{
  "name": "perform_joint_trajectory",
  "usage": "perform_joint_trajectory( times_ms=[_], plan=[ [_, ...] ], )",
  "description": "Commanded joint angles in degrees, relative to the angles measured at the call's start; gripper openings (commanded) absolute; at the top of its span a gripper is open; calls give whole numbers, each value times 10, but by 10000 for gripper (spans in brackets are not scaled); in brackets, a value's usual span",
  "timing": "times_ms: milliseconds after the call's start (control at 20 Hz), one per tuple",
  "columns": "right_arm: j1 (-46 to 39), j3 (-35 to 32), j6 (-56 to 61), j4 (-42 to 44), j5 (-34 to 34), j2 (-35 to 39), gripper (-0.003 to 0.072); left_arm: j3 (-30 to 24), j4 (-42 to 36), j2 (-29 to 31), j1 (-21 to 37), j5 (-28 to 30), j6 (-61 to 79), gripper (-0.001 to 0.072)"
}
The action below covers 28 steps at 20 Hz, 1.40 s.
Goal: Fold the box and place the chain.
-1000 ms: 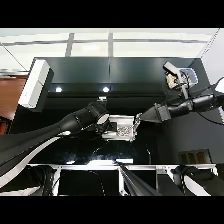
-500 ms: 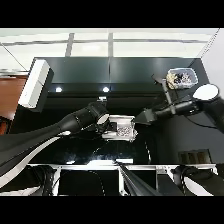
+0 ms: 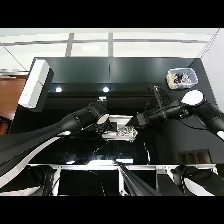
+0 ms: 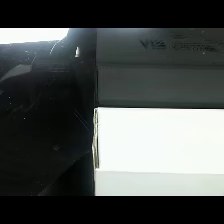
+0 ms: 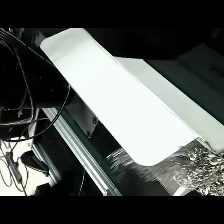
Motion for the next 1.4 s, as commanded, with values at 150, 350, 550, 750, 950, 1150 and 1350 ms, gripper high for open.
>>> perform_joint_trajectory(
  times_ms=[150, 350, 550, 750, 950, 1150, 1350],
  plan=[
    [-159, 24, -13, -114, 124, 42, 620, 1, 0, 0, 0, 0, 0, 30],
    [-214, -93, -108, -96, 52, 133, 720, 1, 0, 0, 0, 0, 0, 31],
    [-118, -204, -284, -86, -114, 139, 720, 1, 0, 0, 0, 0, 0, 30],
    [-8, -241, -483, -99, -258, 138, 718, 1, 0, 0, 0, 0, 0, 31],
    [28, -241, -565, -80, -327, 127, 718, 1, 0, 0, 0, 0, 0, 31],
    [28, -241, -635, -18, -325, 91, 718, 1, 0, 0, 0, 2, 0, 31],
    [28, -241, -669, -8, -324, 63, 718, 1, 0, 0, 0, 1, 0, 31]
  ],
)
